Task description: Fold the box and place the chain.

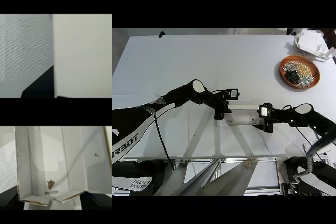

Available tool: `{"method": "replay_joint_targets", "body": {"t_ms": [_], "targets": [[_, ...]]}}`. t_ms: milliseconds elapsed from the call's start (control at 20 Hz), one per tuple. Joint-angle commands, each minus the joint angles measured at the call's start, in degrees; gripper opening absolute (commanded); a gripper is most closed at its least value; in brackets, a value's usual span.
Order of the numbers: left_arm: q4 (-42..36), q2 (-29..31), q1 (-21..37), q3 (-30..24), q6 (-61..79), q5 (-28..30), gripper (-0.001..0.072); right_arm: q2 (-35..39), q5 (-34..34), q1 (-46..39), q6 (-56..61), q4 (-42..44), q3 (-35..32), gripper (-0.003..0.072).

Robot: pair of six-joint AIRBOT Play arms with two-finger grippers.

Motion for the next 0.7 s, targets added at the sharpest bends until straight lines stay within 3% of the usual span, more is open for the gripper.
{"method": "replay_joint_targets", "body": {"t_ms": [0,450,650], "targets": [[-0.15,0.00,-0.04,0.04,0.00,0.15,0.0012,-3.89,3.08,0.07,-0.50,0.22,2.67,0.0654],[-0.15,0.00,-0.04,0.04,0.00,0.15,0.0012,-6.27,4.24,-0.15,2.05,-4.90,3.02,0.0641],[-0.15,0.00,-0.07,0.04,0.00,0.15,0.0012,-3.65,6.19,-3.13,2.16,-4.13,3.02,0.0646]]}}
